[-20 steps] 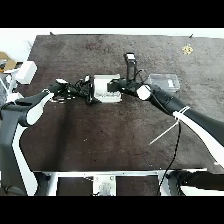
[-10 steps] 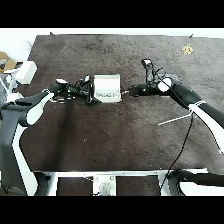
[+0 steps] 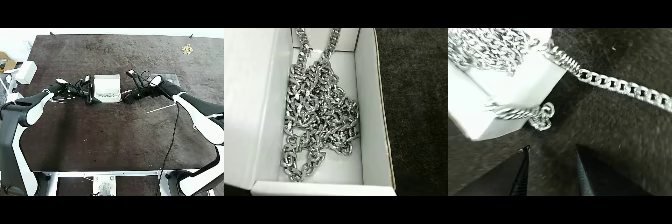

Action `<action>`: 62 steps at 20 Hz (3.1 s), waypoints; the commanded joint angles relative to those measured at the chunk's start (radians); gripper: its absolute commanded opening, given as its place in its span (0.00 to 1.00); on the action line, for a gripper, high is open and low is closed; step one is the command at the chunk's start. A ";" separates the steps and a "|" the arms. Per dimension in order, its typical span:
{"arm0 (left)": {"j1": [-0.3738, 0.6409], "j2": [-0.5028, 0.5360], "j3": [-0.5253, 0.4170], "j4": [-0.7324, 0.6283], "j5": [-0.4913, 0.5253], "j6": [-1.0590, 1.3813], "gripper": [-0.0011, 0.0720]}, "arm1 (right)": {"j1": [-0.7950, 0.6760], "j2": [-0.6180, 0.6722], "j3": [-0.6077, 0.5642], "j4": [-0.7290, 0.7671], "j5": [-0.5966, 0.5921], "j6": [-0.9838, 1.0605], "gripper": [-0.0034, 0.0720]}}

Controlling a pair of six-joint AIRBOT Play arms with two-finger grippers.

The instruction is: Fold the box and place the chain.

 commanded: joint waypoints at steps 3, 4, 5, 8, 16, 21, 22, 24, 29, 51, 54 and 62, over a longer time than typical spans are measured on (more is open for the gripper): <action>0.000 0.001 0.000 0.000 0.000 0.000 0.39 | 0.002 -0.051 0.036 0.074 -0.016 -0.119 0.50; 0.000 0.001 0.000 0.000 0.000 0.000 0.39 | 0.003 -0.051 0.036 0.076 -0.023 -0.119 0.50; 0.000 0.001 0.000 0.000 0.000 0.000 0.39 | 0.007 -0.051 0.036 0.074 -0.023 -0.119 0.50; 0.000 0.001 0.000 0.000 0.000 0.000 0.39 | 0.030 -0.052 0.036 0.043 -0.023 -0.141 0.46; 0.000 0.001 0.000 0.000 0.000 0.000 0.39 | 0.042 -0.010 0.036 -0.131 -0.033 -0.145 0.05; 0.000 0.001 0.000 0.000 0.000 0.000 0.39 | 0.039 0.127 0.036 -0.119 -0.029 -0.102 0.05; 0.000 0.001 0.000 0.000 0.000 0.000 0.39 | 0.041 0.161 0.036 -0.090 -0.030 -0.095 0.05; 0.000 0.001 0.000 0.000 0.000 0.000 0.39 | 0.052 0.215 0.036 0.042 -0.037 -0.096 0.05; 0.000 0.001 0.000 0.000 0.000 0.000 0.39 | 0.085 0.231 0.035 0.028 -0.084 0.116 0.47; 0.000 0.001 0.000 0.000 0.000 0.000 0.39 | -0.123 0.085 -0.225 -0.117 -0.682 0.886 0.47; 0.000 0.001 0.000 0.000 0.000 0.000 0.39 | -0.120 0.069 -0.225 -0.064 -0.698 0.887 0.43; 0.000 0.001 0.000 0.000 0.000 0.000 0.39 | -0.033 0.106 -0.225 -0.076 -0.726 0.881 0.05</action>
